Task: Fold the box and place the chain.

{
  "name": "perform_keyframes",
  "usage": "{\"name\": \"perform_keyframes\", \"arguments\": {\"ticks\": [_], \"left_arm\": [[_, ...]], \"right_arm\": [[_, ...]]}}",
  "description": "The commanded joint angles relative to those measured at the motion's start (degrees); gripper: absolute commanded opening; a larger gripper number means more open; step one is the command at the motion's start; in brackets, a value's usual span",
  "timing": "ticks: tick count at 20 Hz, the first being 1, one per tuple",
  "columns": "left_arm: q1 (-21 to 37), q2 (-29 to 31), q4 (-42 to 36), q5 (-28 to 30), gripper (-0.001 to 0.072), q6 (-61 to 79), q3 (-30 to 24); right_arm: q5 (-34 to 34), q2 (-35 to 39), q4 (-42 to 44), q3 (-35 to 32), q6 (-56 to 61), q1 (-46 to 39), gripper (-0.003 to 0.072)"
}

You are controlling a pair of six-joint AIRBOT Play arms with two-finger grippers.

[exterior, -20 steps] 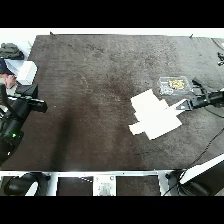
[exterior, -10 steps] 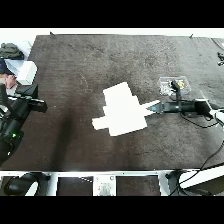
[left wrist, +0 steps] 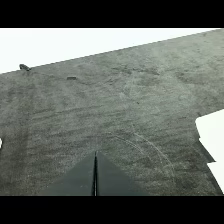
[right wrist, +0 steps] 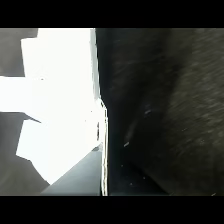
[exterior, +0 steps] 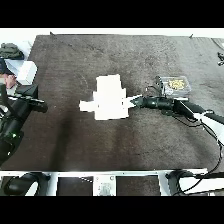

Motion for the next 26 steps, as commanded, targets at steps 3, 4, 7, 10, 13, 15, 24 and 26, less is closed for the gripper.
{"name": "perform_keyframes", "arguments": {"ticks": [3,4,7,10,13,15,24,26], "left_arm": [[0.0,0.04,0.0,-1.57,0.0011,-0.13,-0.02],[0.0,0.04,0.02,-3.34,0.0014,0.04,-0.02],[0.0,0.02,0.04,-9.64,0.0588,3.21,0.13],[0.0,-3.17,-0.02,-10.19,0.0586,2.05,2.67],[0.0,-13.7,0.0,-14.05,0.0585,-0.11,9.46],[0.0,-22.51,0.0,-17.84,0.0585,-1.97,15.28],[0.0,-63.58,21.44,-46.75,0.0585,-30.71,51.47],[0.0,-71.63,26.71,-54.12,0.0585,-38.47,61.83]], "right_arm": [[-7.69,0.35,0.76,0.04,0.96,2.01,-0.0015],[-7.67,0.35,0.74,0.0,1.05,2.01,-0.0015],[-7.58,0.35,0.74,-0.11,1.57,2.08,-0.0015],[-7.63,0.35,0.92,-0.11,1.6,2.08,-0.0015],[-7.67,0.59,1.01,-0.11,2.43,2.19,-0.0015],[-7.93,0.81,0.92,-0.11,2.4,2.19,-0.0015],[-8.02,0.81,0.74,-0.11,1.92,2.32,-0.0014],[-8.02,0.81,0.74,-0.11,1.33,2.32,-0.0014]]}}
